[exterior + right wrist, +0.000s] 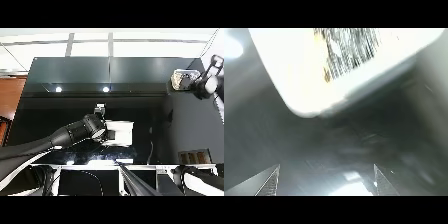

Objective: Fold the box and place the chain.

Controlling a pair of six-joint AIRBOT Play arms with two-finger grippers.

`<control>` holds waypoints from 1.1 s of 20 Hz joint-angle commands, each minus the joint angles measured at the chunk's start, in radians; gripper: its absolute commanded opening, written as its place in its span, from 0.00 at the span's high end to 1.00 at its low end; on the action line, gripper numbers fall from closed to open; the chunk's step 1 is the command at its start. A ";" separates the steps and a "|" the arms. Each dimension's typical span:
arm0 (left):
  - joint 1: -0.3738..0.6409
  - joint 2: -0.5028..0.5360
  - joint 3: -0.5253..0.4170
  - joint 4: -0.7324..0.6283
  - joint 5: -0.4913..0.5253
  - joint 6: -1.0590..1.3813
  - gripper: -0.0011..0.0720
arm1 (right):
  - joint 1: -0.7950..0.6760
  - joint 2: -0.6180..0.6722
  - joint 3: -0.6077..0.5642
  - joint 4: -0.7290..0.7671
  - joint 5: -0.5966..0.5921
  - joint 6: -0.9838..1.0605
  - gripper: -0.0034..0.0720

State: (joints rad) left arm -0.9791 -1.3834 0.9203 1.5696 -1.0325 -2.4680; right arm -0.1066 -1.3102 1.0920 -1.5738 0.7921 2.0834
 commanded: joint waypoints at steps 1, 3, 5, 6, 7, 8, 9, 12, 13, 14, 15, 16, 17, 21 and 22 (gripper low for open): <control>0.000 0.000 0.000 0.000 0.004 0.000 0.95 | -0.117 -0.241 0.290 0.342 0.063 -0.011 0.00; 0.000 0.000 0.000 0.000 0.003 0.000 0.95 | -0.116 -0.334 0.400 0.343 0.100 0.105 0.00; 0.000 0.000 0.000 0.000 0.003 0.000 0.95 | -0.116 -0.400 0.455 0.344 0.109 0.188 0.10; 0.000 0.000 0.000 0.000 0.003 0.000 0.95 | -0.116 -0.422 0.468 0.344 0.109 0.206 0.17; 0.000 0.000 0.000 -0.005 0.002 0.000 0.95 | -0.116 -0.441 0.474 0.344 0.107 0.219 0.17; 0.000 0.000 0.000 -0.004 0.003 0.000 0.95 | -0.116 -0.455 0.476 0.344 0.106 0.225 0.17; 0.000 0.000 0.000 -0.004 0.003 0.000 0.95 | -0.116 -0.465 0.476 0.343 0.103 0.233 0.17; 0.000 0.000 0.000 -0.004 0.003 0.000 0.95 | -0.117 -0.485 0.477 0.344 0.077 0.255 0.17; 0.000 0.000 0.000 -0.004 0.003 0.000 0.95 | -0.117 -0.492 0.477 0.344 0.075 0.262 0.17; 0.000 0.000 0.000 -0.004 0.003 0.000 0.95 | -0.117 -0.500 0.477 0.344 0.074 0.266 0.22; 0.000 0.000 0.000 -0.004 0.003 0.000 0.95 | -0.117 -0.506 0.477 0.344 0.068 0.266 0.22; 0.000 0.000 0.000 -0.004 0.003 0.000 0.95 | -0.117 -0.512 0.477 0.344 0.058 0.266 0.22; 0.000 0.000 0.000 -0.004 0.003 0.000 0.95 | -0.117 -0.517 0.477 0.344 0.050 0.269 0.22; 0.000 0.000 0.000 -0.004 0.003 0.000 0.95 | -0.116 -0.538 0.477 0.348 0.027 0.278 0.22; 0.000 0.000 0.000 -0.004 0.003 0.000 0.94 | -0.116 -0.543 0.477 0.348 0.027 0.277 0.24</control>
